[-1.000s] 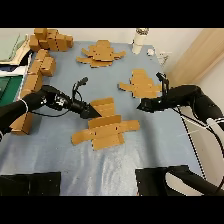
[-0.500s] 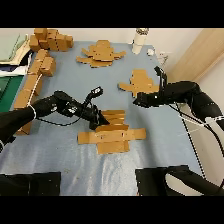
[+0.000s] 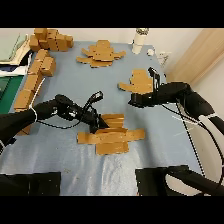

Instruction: Fold the box.

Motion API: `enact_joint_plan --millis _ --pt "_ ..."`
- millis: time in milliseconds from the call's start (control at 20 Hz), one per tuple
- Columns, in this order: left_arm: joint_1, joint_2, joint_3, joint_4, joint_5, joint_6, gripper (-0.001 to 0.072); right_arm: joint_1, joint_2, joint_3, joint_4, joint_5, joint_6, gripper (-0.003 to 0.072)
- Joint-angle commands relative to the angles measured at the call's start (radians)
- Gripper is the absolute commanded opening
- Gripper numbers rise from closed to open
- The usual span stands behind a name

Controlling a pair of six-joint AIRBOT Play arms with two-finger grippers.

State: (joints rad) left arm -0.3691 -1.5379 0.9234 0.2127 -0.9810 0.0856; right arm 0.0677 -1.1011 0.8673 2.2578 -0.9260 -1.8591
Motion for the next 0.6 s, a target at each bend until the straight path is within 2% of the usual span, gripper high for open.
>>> enact_joint_plan --millis 0,250,350,450,550 --pt "0.003 -0.001 -0.004 0.001 0.002 -0.021 0.0011 0.006 -0.008 0.001 0.002 0.0 0.0 0.0004" --pt "0.003 -0.001 -0.004 0.004 0.002 -0.023 0.0013 0.005 -0.008 0.001 -0.005 -0.01 0.001 0.0004" --pt "0.003 -0.001 -0.004 0.004 -0.005 -0.026 0.0013 0.005 -0.006 0.001 -0.091 -0.031 0.143 0.0003" --pt "0.002 -0.001 -0.004 0.004 -0.006 -0.026 0.0014 0.005 0.002 0.002 -0.305 -0.151 0.459 0.0003" --pt "0.002 -0.001 -0.004 0.003 -0.006 -0.026 0.0014 0.013 0.011 0.001 -0.43 -0.346 0.544 0.0003"
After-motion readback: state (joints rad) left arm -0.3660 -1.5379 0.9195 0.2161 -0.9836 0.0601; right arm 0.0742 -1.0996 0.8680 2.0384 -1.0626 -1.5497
